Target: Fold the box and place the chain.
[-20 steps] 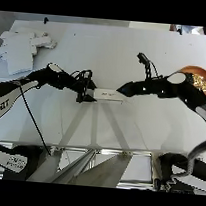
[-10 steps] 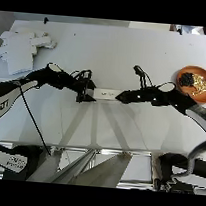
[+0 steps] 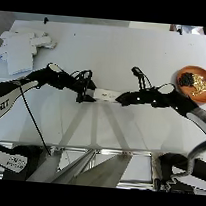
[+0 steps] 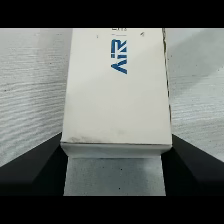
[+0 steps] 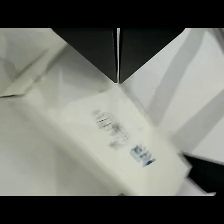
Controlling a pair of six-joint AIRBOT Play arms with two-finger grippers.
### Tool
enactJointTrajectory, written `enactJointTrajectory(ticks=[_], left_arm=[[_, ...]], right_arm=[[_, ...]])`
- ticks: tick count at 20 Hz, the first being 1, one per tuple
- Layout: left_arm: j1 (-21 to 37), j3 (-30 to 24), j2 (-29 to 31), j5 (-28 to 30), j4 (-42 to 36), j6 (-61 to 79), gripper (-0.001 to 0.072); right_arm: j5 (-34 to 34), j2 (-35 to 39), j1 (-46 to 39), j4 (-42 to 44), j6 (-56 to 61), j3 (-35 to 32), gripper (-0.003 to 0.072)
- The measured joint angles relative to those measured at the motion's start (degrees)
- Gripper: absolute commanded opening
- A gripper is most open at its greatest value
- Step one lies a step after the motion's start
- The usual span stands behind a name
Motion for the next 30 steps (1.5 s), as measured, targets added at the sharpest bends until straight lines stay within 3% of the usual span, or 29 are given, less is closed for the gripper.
enactJointTrajectory(ticks=[7,12,16,19,30], left_arm=[[0.0,0.0,0.0,0.0,0.0,0.1,0.028],[0.0,0.0,0.0,0.0,0.0,0.2,0.028],[0.0,0.0,0.0,0.0,0.0,0.3,0.028],[0.0,0.0,0.0,0.0,0.1,0.3,0.028],[0.0,0.0,0.0,-0.1,0.0,0.3,0.0279]], right_arm=[[-1.8,13.9,-10.3,-0.6,0.1,0.1,0.0008],[-3.4,20.8,-20.3,-13.2,7.9,0.2,0.0009],[-3.4,22.9,-23.9,-26.4,15.3,0.2,0.0009],[-3.5,23.4,-24.8,-31.3,17.5,0.2,0.0009],[-3.7,23.7,-25.3,-34.9,18.9,0.2,0.0009]])
